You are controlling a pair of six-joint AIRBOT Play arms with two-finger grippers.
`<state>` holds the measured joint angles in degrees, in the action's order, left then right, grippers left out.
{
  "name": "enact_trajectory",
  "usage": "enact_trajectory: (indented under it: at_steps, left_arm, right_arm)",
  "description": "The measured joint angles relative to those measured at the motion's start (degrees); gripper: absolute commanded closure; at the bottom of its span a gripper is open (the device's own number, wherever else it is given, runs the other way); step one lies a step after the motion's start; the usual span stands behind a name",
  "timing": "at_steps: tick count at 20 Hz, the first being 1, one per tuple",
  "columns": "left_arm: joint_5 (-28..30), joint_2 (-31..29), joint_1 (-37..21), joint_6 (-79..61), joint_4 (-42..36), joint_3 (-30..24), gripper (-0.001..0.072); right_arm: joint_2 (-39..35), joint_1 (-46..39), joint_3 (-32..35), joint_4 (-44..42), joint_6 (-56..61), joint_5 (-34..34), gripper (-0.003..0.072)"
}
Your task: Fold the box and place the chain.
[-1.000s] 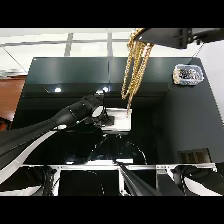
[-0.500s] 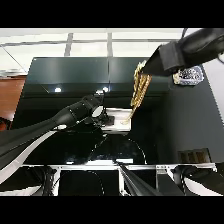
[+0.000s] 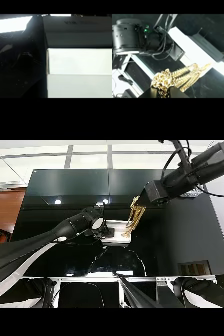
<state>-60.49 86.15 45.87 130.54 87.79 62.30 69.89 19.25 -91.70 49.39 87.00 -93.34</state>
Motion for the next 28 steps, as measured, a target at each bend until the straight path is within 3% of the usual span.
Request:
enact_trajectory:
  at_steps: [5, 17, 22, 24, 28]
  left_arm:
    - [0.0, 0.0, 0.0, 0.0, 0.0, 0.0, 0.0679]
    - [0.0, 0.0, 0.0, 0.0, 0.0, 0.0, 0.0679]
    - [0.0, 0.0, 0.0, 0.0, 0.0, 0.0, 0.0679]
    - [0.0, 0.0, 0.0, 0.0, 0.0, 0.0, 0.0679]
    - [-0.1, 0.0, 0.0, 0.0, 0.0, 0.0, 0.0679]
  right_arm:
    - [0.0, 3.0, 3.5, 0.0, 0.0, 1.7, 0.0679]
    - [0.1, 7.0, 24.2, 0.5, 0.1, 17.2, 0.0677]
    - [0.1, 7.6, 28.8, 0.5, 2.7, 21.9, 0.0669]
    - [0.1, 7.8, 29.4, 0.6, 3.3, 23.7, 0.0474]
    - [-0.2, 6.8, 29.9, 0.7, 4.4, 25.0, 0.0476]
